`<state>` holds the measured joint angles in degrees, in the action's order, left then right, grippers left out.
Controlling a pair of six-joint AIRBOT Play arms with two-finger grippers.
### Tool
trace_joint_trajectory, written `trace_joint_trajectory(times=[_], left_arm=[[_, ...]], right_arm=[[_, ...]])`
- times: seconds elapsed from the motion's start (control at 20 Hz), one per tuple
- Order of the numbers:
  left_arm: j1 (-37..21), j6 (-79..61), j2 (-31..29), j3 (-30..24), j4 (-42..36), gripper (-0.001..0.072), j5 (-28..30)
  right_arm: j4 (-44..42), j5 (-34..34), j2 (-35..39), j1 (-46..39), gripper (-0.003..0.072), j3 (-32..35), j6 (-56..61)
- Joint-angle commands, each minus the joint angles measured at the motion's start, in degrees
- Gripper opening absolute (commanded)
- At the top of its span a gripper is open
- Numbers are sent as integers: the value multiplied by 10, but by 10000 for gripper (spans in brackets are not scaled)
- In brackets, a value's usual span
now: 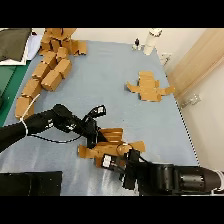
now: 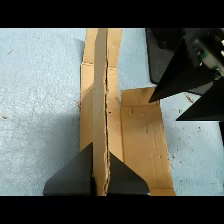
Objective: Fold the box.
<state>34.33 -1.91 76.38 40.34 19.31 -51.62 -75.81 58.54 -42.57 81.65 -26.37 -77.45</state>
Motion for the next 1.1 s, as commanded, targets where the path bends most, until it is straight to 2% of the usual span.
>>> trace_joint_trajectory(times=[0.0,0.1,0.25,0.45,0.65,0.7,0.75,0.95,1.05], left_arm=[[0,0,0,0,0,12,0],[0,0,0,0,0,12,0],[0,0,0,0,0,12,0],[0,0,0,0,0,12,0],[0,0,0,0,0,12,0],[0,0,0,0,0,12,0],[0,0,0,0,0,12,0],[0,0,0,0,0,12,1],[0,0,0,0,0,12,0]], right_arm=[[67,-18,-50,24,515,11,-2],[110,-31,-77,24,515,11,9],[176,-34,-85,24,515,5,144],[194,-15,-75,23,515,4,266],[192,-9,-65,23,516,4,266],[194,-6,-59,23,542,4,264],[196,7,-54,23,720,4,253],[108,3,-6,-27,720,13,105],[93,0,31,-51,720,13,25]])
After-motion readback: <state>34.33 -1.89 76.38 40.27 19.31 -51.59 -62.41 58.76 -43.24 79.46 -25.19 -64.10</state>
